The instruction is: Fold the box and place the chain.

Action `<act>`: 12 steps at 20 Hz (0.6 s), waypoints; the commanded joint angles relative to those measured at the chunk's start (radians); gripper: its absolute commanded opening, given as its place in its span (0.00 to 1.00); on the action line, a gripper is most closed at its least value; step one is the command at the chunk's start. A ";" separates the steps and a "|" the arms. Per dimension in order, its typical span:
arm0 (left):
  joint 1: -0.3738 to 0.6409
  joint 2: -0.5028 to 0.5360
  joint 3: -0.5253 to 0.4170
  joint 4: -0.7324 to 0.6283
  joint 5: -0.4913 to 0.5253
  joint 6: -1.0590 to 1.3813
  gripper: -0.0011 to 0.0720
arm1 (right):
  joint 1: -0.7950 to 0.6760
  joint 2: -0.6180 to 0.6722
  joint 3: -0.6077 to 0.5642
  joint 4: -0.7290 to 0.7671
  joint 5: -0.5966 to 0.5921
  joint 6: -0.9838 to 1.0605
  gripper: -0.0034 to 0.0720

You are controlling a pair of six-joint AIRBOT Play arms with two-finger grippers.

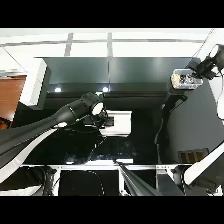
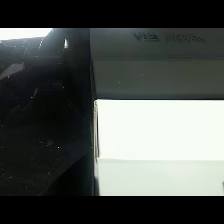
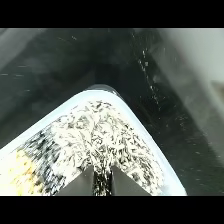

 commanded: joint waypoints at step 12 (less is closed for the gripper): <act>0.000 0.000 0.000 0.000 0.005 0.000 0.05 | -0.057 0.590 -0.215 0.279 0.114 -0.360 0.05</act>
